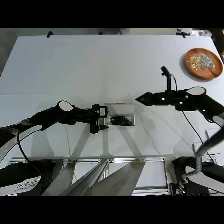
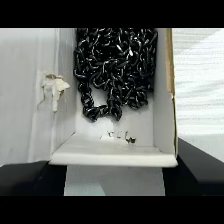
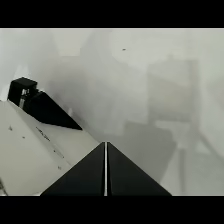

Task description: Fold the box and place the chain.

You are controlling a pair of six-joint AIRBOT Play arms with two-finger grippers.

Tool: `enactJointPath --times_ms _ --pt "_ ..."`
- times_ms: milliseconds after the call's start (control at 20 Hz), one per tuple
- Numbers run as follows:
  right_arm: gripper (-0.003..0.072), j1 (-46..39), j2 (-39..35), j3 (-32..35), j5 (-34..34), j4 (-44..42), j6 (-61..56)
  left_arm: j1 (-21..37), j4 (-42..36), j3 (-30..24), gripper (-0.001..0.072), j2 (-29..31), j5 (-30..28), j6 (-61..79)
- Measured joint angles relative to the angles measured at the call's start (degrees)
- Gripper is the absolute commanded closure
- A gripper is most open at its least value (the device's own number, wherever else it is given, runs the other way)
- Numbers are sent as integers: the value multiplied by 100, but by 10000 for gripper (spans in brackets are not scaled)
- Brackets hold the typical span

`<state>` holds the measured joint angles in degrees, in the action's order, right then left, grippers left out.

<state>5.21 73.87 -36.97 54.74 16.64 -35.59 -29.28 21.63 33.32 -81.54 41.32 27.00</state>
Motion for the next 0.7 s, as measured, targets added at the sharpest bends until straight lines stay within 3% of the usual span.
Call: enactJointPath --times_ms 350,450,650,700 --pt "662 354 439 -155 684 -546 876 0 0 0 315 0 9 0" --pt "556 372 457 -205 964 -509 1073 0 0 0 315 0 9 0" --pt "552 389 271 -304 1366 96 1519 0 0 0 315 0 9 0" --pt "497 393 166 -348 1419 332 1593 0 0 0 315 0 9 0"
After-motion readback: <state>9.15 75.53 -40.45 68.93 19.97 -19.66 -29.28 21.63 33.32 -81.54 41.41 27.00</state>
